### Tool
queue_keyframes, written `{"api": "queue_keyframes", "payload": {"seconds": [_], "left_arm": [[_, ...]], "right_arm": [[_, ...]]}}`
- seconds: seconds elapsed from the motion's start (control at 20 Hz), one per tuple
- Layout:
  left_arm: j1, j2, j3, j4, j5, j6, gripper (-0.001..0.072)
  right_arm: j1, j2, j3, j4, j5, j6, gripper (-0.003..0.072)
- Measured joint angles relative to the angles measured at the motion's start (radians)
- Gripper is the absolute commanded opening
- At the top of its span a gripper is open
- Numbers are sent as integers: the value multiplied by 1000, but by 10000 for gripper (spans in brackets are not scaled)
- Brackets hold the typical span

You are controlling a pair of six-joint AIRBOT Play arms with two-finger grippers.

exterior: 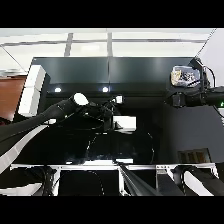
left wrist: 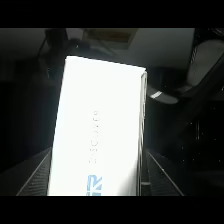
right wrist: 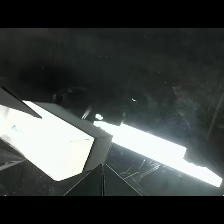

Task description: Fold the box and place the chain.

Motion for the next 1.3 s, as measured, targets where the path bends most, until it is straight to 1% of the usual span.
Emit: {"api": "queue_keyframes", "payload": {"seconds": [0.15,0.25,0.4,0.45,0.55,0.6,0.7,0.75,0.8,0.95,1.05,1.2,1.3], "left_arm": [[-2,0,15,40,-10,-3,710],[-11,-3,32,90,-9,-27,710],[-45,-19,79,210,-10,-124,705],[-61,-30,102,257,-15,-166,689],[-93,-54,147,344,-26,-248,685],[-110,-64,167,389,-35,-290,634],[-138,-76,201,474,-49,-368,456],[-149,-80,219,523,-62,-413,333],[-157,-82,237,573,-81,-460,263],[-156,-74,296,751,-194,-647,263],[-122,-39,316,861,-284,-785,263],[-12,55,312,938,-391,-978,263],[93,142,272,973,-451,-1082,270]], "right_arm": [[0,0,0,0,-1,0,16],[0,0,0,0,-1,0,16],[0,0,0,0,-1,0,16],[0,0,0,0,-1,0,16],[0,0,0,0,-2,0,16],[0,0,0,0,-1,0,16],[0,0,0,0,-2,0,15],[0,0,0,0,-2,0,16],[0,0,0,0,-2,0,16],[0,0,0,0,-2,0,16],[0,0,0,0,-2,0,16],[0,0,0,0,-2,-2,16],[0,0,0,0,-2,-4,16]]}}
